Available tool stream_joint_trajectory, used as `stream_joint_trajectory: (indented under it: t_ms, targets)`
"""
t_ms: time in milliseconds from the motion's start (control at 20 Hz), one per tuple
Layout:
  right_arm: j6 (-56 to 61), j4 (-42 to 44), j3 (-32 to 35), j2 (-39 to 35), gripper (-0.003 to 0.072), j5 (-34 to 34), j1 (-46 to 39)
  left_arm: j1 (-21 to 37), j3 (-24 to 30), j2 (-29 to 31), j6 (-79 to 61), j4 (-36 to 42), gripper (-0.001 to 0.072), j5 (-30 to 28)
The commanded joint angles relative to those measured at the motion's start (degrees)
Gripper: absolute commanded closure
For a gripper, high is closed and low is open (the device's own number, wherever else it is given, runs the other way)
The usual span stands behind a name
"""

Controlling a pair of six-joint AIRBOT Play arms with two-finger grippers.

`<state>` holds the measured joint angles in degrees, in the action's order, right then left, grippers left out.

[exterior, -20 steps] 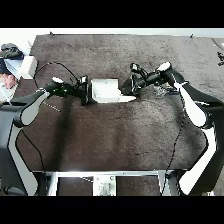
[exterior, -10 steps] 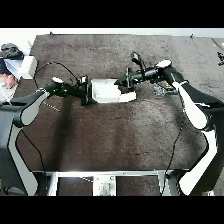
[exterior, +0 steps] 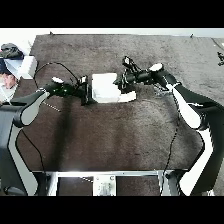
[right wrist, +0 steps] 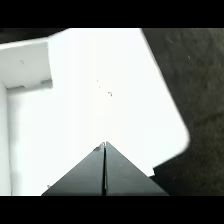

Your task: Fold the box and place the chain.

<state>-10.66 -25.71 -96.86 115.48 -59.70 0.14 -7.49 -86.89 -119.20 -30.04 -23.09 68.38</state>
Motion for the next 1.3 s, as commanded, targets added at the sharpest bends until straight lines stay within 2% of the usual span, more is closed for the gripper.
stream_joint_trajectory:
  t_ms: [0, 300, 550, 650, 750, 800, 850, 900, 1000, 1250]
  targets:
    - [0.0, -1.8, 0.0, 1.8, 0.0706, -0.1, 0.1, 0.0, 0.0, 0.0, 0.0, 0.0, 0.0243, 0.0]
    - [0.0, -2.8, -0.1, 1.9, 0.0706, -0.6, 0.0, 0.0, 0.0, 0.0, 0.0, 0.0, 0.0243, 0.0]
    - [0.0, -1.2, -0.2, -2.1, 0.0705, -1.3, -0.2, 0.0, 0.0, 0.0, 0.0, 0.0, 0.0243, 0.0]
    - [0.0, -2.2, -0.2, -5.4, 0.0705, -5.9, -0.9, 0.0, 0.0, 0.0, 0.0, 0.0, 0.0243, 0.0]
    - [0.3, -9.2, -0.1, -8.4, 0.0704, -12.6, -1.3, 0.0, 0.0, 0.0, 0.0, 0.0, 0.0243, 0.0]
    - [3.3, -14.1, -0.1, -9.6, 0.0646, -14.1, -1.3, 0.0, 0.0, 0.0, 0.0, 0.0, 0.0243, 0.0]
    - [7.1, -18.2, -0.1, -10.1, 0.0423, -14.7, -1.3, 0.0, 0.0, 0.0, 0.0, 0.0, 0.0244, 0.0]
    - [9.9, -22.1, -0.1, -10.2, 0.0112, -15.0, -1.3, 0.0, 0.0, 0.0, 0.0, 0.0, 0.0243, 0.0]
    - [10.4, -26.6, 1.3, -10.1, 0.0093, -14.1, -1.3, 0.0, 0.0, 0.0, 0.0, 0.0, 0.0243, 0.0]
    - [6.6, -26.5, 7.7, -10.1, 0.0094, -1.9, -0.9, 0.0, 0.0, 0.0, 0.0, 0.0, 0.0243, 0.0]
